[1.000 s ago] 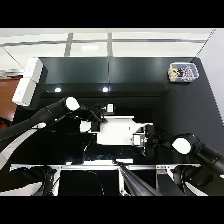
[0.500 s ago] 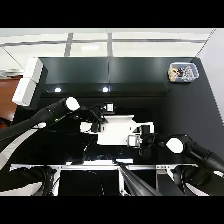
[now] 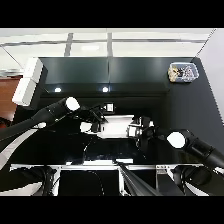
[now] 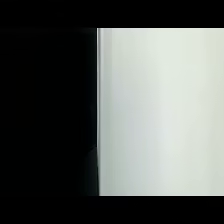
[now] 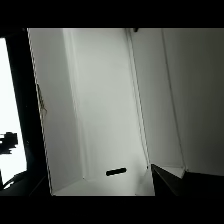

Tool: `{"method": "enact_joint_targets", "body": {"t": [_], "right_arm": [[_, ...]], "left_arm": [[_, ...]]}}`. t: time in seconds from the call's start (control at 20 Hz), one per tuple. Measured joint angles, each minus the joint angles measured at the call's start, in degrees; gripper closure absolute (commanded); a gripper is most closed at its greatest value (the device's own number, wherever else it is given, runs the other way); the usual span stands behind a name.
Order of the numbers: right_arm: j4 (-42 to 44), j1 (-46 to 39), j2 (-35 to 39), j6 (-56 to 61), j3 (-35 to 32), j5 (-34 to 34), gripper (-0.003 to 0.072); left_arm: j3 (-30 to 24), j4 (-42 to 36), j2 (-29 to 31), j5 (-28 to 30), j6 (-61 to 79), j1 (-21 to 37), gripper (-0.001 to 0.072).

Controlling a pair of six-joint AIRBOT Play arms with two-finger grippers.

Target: Fold the box and place the chain.

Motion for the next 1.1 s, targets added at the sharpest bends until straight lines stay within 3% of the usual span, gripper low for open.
{"method": "enact_joint_targets", "body": {"t": [0.45, 1.1], "right_arm": [[4.39, -8.11, -0.57, -2.95, 3.06, 5.62, -0.0011], [17.55, -13.31, -12.35, -19.06, 7.58, 13.73, -0.001]], "left_arm": [[-0.02, 0.0, 0.0, -0.09, -0.07, 0.0, 0.0683], [-0.02, 0.0, 0.0, -0.11, 0.04, 0.0, 0.0683]]}}
